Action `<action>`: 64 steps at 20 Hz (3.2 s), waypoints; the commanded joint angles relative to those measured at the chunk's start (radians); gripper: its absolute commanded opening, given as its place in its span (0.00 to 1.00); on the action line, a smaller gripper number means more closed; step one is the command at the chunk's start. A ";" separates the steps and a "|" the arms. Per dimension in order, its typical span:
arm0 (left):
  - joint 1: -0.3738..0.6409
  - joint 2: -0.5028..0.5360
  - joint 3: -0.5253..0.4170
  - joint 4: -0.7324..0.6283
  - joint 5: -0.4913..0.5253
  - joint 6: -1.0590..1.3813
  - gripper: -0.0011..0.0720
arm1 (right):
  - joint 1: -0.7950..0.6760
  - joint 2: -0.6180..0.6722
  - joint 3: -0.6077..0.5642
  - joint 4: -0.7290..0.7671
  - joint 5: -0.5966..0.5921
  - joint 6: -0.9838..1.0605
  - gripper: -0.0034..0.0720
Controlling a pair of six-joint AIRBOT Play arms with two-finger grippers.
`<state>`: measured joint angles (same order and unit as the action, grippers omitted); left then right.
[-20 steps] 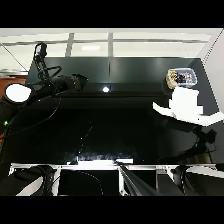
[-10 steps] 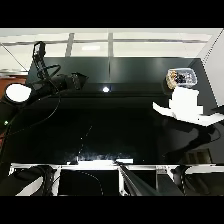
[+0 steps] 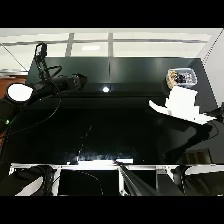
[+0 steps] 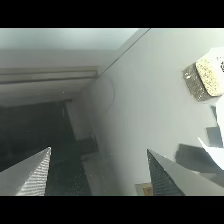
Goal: Fold the box and place the chain.
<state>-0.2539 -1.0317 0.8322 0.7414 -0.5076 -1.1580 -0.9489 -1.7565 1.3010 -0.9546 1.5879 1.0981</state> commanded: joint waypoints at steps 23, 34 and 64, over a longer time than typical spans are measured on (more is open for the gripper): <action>0.032 -0.085 -0.014 -0.043 -0.431 -0.001 0.98 | 0.894 1.113 -0.789 0.221 -0.589 -0.075 0.10; 0.100 -0.279 -0.055 -0.243 -0.610 0.168 0.98 | 1.111 1.114 -0.936 0.244 -0.716 -0.076 0.10; -0.044 -0.565 -0.023 -0.493 -0.784 0.772 0.05 | 1.164 1.114 -0.934 0.175 -0.718 -0.021 0.71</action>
<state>-0.3077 -1.5959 0.8055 0.2745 -1.2907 -0.3901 0.2142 -0.6434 0.3656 -0.7444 0.8364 1.0775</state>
